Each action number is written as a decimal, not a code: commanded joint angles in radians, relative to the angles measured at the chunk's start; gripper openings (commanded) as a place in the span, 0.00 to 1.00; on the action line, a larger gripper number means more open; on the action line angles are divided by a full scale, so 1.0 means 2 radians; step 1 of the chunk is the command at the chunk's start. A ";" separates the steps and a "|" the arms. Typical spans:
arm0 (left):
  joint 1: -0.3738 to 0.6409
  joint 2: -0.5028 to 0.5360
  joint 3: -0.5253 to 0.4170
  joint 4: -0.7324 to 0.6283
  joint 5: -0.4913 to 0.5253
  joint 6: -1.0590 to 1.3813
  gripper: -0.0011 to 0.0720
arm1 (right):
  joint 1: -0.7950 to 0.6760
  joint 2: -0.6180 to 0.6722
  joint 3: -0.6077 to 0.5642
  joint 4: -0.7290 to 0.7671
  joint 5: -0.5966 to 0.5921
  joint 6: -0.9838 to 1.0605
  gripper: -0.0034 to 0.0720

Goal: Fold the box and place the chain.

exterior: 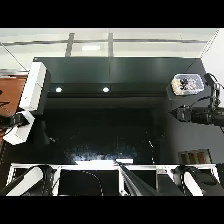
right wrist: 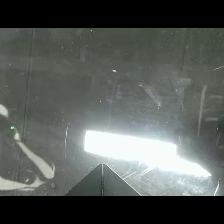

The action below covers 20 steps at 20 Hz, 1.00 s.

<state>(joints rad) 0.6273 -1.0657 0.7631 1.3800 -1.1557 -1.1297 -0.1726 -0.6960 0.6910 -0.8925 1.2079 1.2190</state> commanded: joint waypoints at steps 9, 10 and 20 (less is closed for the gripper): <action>0.031 -0.013 -0.033 -0.105 0.159 0.163 0.52 | 0.000 0.000 0.000 0.000 -0.016 0.000 0.05; 0.025 -0.018 -0.033 -0.107 0.159 0.175 0.52 | 0.000 0.000 0.000 0.000 -0.018 0.000 0.05; -0.007 -0.042 0.001 -0.105 0.172 0.136 0.99 | 0.000 0.000 0.000 0.000 -0.023 0.000 0.05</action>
<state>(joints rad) 0.6205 -1.1580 0.7254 1.1698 -0.7979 -0.8116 -0.1726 -0.6960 0.6910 -0.8925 1.1625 1.2194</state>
